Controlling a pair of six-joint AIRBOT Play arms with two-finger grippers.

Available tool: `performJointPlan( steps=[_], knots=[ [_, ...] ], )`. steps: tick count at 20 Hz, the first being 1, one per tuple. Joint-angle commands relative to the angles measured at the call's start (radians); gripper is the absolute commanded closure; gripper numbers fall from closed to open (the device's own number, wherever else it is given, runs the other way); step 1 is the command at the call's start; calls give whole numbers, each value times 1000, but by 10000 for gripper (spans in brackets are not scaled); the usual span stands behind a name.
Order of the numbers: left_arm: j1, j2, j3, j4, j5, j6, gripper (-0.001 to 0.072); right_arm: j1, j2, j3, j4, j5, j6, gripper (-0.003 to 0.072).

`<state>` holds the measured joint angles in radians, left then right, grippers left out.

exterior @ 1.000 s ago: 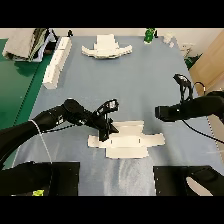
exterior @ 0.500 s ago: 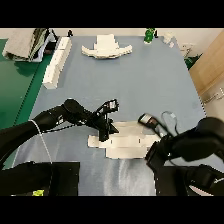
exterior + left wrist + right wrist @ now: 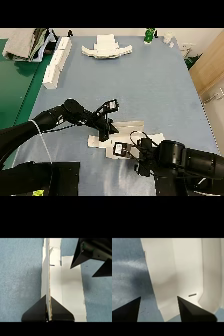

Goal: Fold the box.

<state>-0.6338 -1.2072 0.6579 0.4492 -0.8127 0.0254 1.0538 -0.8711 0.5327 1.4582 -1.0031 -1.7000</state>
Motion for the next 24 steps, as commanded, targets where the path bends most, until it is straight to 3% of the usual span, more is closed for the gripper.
performJointPlan(
  steps=[1, 7, 15, 20, 24],
  knots=[
    [0, 0, 0, 0, 0, 0, 696, 20, -81, -2, -111, 92, 59, -34],
    [0, 0, 0, 0, 0, 0, 695, 20, -81, 11, -207, 92, 189, -34],
    [0, 0, 0, 0, 0, 0, 696, 20, 69, 48, -278, -74, 549, -34],
    [0, 0, 0, 0, 0, 0, 696, -9, 71, 47, -276, -122, 473, -34],
    [0, 0, 0, 0, 0, 0, 696, -249, 100, 30, -71, -26, 106, -34]
  ],
)
